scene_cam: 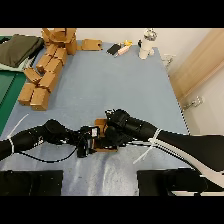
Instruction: Fold the box.
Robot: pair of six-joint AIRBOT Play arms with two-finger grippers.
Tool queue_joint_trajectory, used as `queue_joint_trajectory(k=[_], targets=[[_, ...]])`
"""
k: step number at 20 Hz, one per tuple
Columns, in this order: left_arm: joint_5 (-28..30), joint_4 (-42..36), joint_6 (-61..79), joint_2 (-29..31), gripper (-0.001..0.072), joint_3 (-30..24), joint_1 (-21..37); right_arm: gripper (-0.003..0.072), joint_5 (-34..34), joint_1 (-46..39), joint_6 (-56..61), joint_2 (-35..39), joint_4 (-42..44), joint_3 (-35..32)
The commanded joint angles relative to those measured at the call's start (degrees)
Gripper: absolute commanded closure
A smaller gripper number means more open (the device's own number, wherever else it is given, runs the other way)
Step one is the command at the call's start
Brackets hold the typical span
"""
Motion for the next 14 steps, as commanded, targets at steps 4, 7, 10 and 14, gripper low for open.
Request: queue_joint_trajectory(k=[4,7,10,14], targets=[[0.02,0.02,-0.02,0.0,0.0193,0.02,0.0,0.0532,-0.2,0.2,2.05,-1.49,1.16,0.79],[0.02,0.02,-0.02,0.0,0.0193,0.02,0.0,0.0682,-0.24,0.2,2.01,-1.49,1.84,0.79],[0.02,0.02,0.0,0.0,0.0193,0.02,0.0,0.0683,-0.24,0.2,1.99,-1.49,1.81,0.79],[0.02,0.02,0.0,0.0,0.0193,0.02,0.0,0.0312,-1.25,0.2,2.01,-0.85,1.81,0.79]])
